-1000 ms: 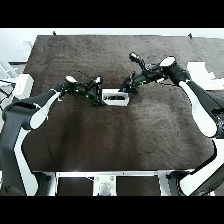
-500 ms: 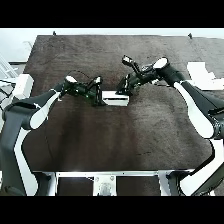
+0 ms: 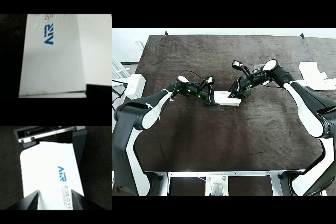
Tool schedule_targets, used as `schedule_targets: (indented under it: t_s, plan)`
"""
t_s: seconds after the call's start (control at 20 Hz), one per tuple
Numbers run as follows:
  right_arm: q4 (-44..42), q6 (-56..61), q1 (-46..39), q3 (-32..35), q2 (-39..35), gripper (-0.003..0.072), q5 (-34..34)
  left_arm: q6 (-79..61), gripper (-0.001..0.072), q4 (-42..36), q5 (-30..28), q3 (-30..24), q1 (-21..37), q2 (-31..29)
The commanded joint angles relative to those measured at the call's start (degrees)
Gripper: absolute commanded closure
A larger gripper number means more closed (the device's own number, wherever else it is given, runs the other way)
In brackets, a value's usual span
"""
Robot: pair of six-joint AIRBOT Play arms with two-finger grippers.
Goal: Fold the box and place the chain.
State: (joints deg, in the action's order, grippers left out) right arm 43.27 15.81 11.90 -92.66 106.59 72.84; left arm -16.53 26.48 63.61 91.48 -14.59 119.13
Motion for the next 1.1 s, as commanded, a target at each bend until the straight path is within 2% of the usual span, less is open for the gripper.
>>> schedule_targets:
  t_s: [0.0,0.3,0.6,1.0,1.05]
  plan:
    - [0.3,-0.9,0.2,-0.1,0.3,0.0193,-2.6,0.0,0.0255,0.0,0.0,0.0,0.0,0.0]
    - [0.3,-1.1,0.2,-0.9,0.3,0.0193,-4.2,0.0,0.0255,0.0,0.0,0.0,0.0,0.0]
    - [-0.3,-1.6,-0.1,-1.6,-0.9,0.0192,2.7,0.0,0.0255,0.0,0.0,0.0,0.0,0.0]
    - [-0.4,-8.5,-0.1,1.8,-0.9,0.0197,-0.3,0.0,0.0255,0.0,0.0,0.0,0.0,0.0]
    - [-0.4,-9.0,-0.1,2.2,-0.9,0.0237,-0.3,0.0,0.0255,0.0,0.0,0.0,0.0,0.0]
